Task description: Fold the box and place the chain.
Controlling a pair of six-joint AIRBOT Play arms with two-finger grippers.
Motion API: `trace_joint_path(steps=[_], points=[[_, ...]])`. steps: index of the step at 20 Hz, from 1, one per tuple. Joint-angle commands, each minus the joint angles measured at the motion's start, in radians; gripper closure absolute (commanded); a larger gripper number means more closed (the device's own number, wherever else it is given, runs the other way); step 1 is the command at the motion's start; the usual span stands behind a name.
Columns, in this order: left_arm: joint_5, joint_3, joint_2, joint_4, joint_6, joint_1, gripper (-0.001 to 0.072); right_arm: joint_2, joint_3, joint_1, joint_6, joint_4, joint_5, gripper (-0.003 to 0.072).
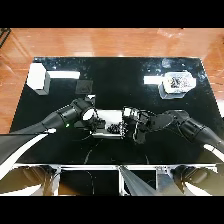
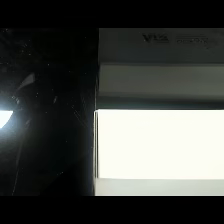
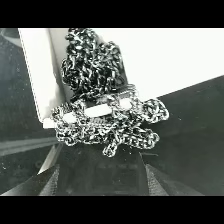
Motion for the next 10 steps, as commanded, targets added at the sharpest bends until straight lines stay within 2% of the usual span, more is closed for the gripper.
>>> trace_joint_path(steps=[1, 3, 5, 10], points=[[0.0, 0.001, -0.001, 0.0, 0.0, 0.0, 0.0687, -0.057, -0.003, 0.015, -0.069, 0.037, 0.027, 0.007], [-0.001, 0.001, -0.001, 0.0, 0.001, 0.0, 0.0687, -0.077, -0.003, 0.037, -0.096, 0.046, 0.049, 0.0069], [-0.001, 0.001, -0.001, 0.0, 0.001, 0.0, 0.0688, -0.088, -0.003, 0.059, -0.118, 0.063, 0.099, -0.0024], [0.0, 0.001, -0.001, 0.0, 0.0, 0.0, 0.0688, -0.104, -0.003, 0.069, -0.12, 0.07, 0.145, -0.0023]])
